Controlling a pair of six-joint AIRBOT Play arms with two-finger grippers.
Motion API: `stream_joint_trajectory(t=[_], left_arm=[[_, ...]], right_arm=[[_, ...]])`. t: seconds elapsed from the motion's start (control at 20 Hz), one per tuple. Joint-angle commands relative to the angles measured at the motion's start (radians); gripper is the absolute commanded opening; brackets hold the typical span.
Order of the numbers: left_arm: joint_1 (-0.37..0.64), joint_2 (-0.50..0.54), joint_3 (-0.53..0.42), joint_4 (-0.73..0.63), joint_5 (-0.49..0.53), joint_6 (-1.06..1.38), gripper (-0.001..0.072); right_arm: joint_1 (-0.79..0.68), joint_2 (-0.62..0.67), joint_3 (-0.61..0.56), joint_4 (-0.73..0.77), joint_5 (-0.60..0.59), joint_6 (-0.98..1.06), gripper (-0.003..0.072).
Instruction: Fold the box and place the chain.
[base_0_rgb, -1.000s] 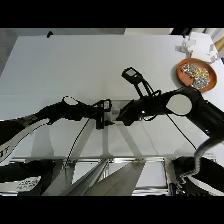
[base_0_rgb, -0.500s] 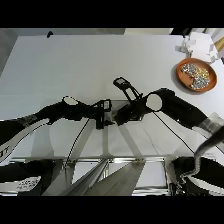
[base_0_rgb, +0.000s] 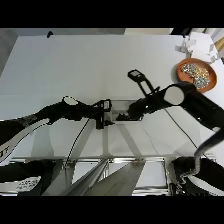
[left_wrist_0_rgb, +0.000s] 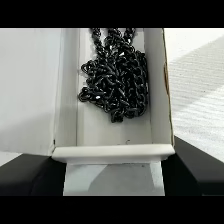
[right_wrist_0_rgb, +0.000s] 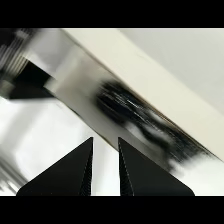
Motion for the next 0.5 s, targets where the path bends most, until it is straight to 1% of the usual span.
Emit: stream_joint_trajectory(t=[0.0, 0.1, 0.2, 0.3, 0.45], left_arm=[[0.0, 0.0, 0.0, 0.0, 0.0, 0.0, 0.0206], [0.0, 0.0, 0.0, 0.0, 0.0, 0.0, 0.0206], [0.0, 0.0, 0.0, 0.0, 0.0, 0.0, 0.0206], [0.0, 0.0, 0.0, 0.0, 0.0, 0.0, 0.0206], [0.0, 0.0, 0.0, 0.0, 0.0, 0.0, 0.0206]], right_arm=[[-0.165, 0.047, -0.006, -0.124, 0.159, 0.003, 0.0155], [-0.259, 0.037, -0.036, -0.169, 0.084, 0.003, 0.0161], [-0.319, 0.006, -0.076, -0.198, -0.003, 0.003, 0.0244], [-0.338, -0.046, -0.096, -0.238, -0.067, 0.003, 0.0305], [-0.337, -0.132, -0.096, -0.286, -0.144, 0.003, 0.0318]])
